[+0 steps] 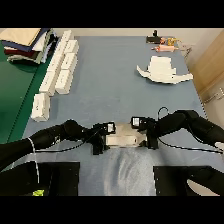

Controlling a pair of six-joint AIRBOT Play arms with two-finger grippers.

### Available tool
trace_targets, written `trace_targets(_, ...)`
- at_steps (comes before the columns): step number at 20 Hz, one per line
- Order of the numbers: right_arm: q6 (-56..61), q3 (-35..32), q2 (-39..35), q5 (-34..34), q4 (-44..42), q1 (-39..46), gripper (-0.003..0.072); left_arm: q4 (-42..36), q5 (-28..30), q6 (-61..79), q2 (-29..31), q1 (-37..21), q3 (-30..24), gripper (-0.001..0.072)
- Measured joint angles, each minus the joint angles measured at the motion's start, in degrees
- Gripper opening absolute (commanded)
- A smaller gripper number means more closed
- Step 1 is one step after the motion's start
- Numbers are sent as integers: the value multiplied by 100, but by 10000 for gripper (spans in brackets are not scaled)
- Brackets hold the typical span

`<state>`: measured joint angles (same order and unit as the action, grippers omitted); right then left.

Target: Fold the box.

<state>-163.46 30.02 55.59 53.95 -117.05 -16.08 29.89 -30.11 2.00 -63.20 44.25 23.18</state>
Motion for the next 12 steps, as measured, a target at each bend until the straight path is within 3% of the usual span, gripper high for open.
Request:
trace_targets(7, 1491, 76, -905, 664, 605, -2, 704, 4, -2, 9, 0, 0, 0, 453)
trace_targets(8, 1965, 103, -1051, 809, 658, -2, 566, 4, -2, 9, 0, 0, 0, 453)
trace_targets(9, 2522, 129, -1191, 986, 688, 0, 254, 4, -2, 11, 0, 0, 0, 453)
trace_targets(10, 3086, 151, -1298, 1128, 667, 0, 30, 7, -2, 11, 0, 0, 0, 453)
trace_targets(12, 4041, 177, -1423, 1429, 363, -2, 15, 7, -2, 9, 0, 0, -2, 453)
